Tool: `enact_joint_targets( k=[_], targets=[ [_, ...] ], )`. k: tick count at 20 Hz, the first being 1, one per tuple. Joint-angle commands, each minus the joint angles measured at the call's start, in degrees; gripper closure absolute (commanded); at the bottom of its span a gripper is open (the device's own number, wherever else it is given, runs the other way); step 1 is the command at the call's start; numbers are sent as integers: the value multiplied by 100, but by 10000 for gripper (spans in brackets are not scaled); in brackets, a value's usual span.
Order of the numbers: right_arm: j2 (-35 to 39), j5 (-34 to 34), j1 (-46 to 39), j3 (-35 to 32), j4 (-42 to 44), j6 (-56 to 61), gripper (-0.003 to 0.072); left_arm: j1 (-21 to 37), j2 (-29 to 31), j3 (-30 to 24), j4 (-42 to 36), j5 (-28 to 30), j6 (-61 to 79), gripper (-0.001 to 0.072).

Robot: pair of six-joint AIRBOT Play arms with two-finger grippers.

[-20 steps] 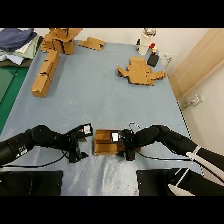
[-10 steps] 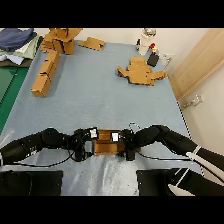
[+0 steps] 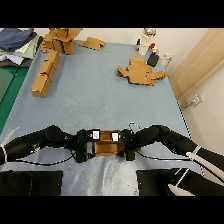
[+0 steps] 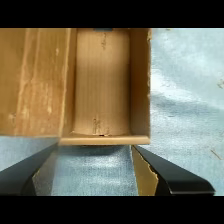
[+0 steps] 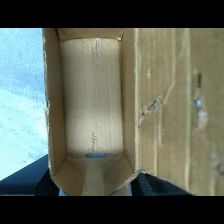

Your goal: Fold the box.

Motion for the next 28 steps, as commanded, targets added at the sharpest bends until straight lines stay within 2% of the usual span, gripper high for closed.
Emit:
enact_joint_targets(
  k=[1, 8, 14, 21, 28],
  targets=[
    [0, 2, -2, 0, 2, 2, 182, 4, -17, 15, 24, -111, 184, 12],
    [0, 2, -2, 0, 2, 2, 182, 11, -17, 15, -92, -105, 181, 12],
    [0, 2, -2, 0, 2, 2, 183, -149, -20, 15, -389, 297, 181, 12],
    [0, 2, -2, 0, 2, 4, 182, -177, -162, 17, -855, 293, 507, 12],
    [0, 2, -2, 2, 2, 2, 182, -177, -227, 15, -848, 240, 507, 13]
  ],
)
